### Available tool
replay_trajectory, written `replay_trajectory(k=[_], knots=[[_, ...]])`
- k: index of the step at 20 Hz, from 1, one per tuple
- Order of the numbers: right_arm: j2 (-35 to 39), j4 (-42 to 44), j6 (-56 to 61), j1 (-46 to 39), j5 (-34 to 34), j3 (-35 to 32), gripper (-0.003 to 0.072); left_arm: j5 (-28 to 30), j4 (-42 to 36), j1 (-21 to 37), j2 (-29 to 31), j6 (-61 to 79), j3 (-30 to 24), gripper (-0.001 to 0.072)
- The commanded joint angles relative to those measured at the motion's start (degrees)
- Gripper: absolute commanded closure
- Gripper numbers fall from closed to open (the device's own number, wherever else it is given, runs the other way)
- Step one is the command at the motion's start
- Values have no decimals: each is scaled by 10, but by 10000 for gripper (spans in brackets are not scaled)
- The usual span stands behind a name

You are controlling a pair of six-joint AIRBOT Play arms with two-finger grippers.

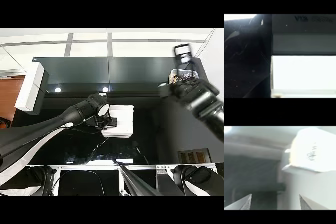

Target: Fold the box and place the chain.

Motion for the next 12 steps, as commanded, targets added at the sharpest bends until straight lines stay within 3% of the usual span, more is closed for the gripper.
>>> replay_trajectory(k=[1,3,4,7,10,12], knots=[[-47,33,41,-174,-149,-18,-34,0,0,0,0,0,0,682],[-106,135,44,-271,-242,-2,-34,-2,0,0,0,0,0,682],[-145,193,45,-311,-236,30,-34,-3,0,0,0,0,0,683],[-279,317,-18,-394,-147,173,-34,-3,-1,0,0,0,0,682],[-399,333,-82,-412,-40,320,-34,-3,-1,0,0,0,0,683],[-454,333,-103,-412,-13,385,-34,-3,-1,0,0,0,0,682]])
